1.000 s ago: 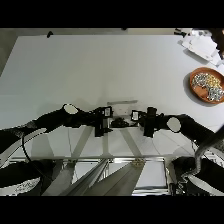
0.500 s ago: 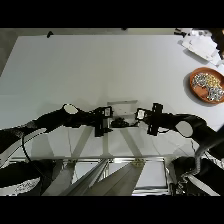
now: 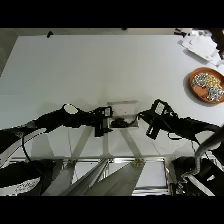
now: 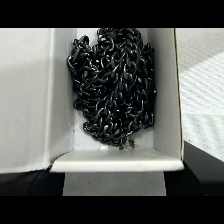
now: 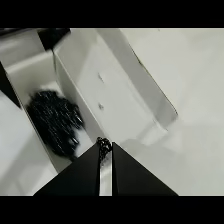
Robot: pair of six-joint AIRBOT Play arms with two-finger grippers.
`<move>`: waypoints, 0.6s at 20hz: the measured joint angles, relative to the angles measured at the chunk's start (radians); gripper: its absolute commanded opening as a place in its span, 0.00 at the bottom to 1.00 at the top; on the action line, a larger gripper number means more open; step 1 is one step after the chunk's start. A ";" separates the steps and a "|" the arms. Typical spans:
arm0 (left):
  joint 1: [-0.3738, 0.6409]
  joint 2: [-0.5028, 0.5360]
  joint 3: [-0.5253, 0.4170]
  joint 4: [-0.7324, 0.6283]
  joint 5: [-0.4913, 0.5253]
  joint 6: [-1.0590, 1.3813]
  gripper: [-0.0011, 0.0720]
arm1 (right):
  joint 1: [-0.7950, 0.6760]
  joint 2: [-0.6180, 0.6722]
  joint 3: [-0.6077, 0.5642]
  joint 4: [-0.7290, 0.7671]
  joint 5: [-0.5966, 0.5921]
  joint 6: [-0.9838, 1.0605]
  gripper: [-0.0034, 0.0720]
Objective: Fold the box and place the chain.
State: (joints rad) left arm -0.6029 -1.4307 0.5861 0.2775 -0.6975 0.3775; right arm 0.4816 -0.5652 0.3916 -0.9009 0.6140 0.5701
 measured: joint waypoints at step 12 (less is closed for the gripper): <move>0.000 0.000 0.000 0.000 -0.002 0.000 0.03 | 0.072 -0.392 0.000 0.314 -0.109 -0.003 0.32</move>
State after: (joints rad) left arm -0.6029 -1.4307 0.5861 0.2775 -0.6998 0.3775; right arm 0.5541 -0.9569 0.3916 -0.5869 0.5053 0.5667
